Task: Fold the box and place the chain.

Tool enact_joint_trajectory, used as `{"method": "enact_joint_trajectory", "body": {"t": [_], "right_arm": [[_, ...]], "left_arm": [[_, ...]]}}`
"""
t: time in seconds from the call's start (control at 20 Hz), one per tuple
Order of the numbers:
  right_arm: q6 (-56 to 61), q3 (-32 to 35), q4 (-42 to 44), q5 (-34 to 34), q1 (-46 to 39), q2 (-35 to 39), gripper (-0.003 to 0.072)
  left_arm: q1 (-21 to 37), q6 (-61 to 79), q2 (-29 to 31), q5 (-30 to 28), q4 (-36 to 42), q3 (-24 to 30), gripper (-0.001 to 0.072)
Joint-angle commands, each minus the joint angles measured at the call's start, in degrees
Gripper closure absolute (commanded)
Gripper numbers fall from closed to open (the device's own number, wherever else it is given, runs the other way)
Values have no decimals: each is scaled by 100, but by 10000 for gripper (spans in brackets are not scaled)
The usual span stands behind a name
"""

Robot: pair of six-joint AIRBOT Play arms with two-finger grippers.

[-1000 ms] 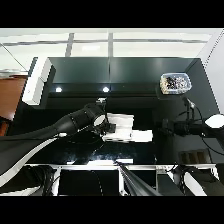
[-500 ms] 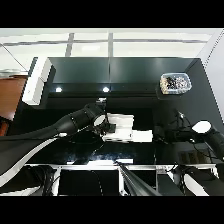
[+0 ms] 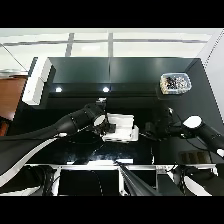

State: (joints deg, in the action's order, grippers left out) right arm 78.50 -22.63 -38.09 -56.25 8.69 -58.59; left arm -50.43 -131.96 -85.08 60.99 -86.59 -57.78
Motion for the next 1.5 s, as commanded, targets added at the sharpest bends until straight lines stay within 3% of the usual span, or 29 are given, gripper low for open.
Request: {"method": "enact_joint_trajectory", "body": {"t": [0.0, 0.15, 0.4, 0.8, 1.05, 1.15, 1.45], "right_arm": [[-205, -452, -72, -673, 50, -17, 132], [-179, -590, -70, -785, 245, -17, 132], [85, -603, -90, -350, 787, -17, 123], [1862, -828, -1097, 691, 1906, -20, 154], [2743, -1150, -1738, 699, 2339, -98, 155], [3014, -1314, -1980, 643, 2518, -208, 222], [3842, -1749, -2907, 393, 2977, -507, 222]], "left_arm": [[0, -2, -4, -7, 7, 2, 676], [0, -2, -4, 9, 7, 2, 675], [-2, 0, -4, 81, 7, 2, 676], [0, 4, -4, 83, -15, 2, 676], [0, 22, -9, 81, -15, 2, 675], [0, 22, -9, 81, -15, 2, 676], [0, 68, -9, 98, -15, 2, 676]]}}
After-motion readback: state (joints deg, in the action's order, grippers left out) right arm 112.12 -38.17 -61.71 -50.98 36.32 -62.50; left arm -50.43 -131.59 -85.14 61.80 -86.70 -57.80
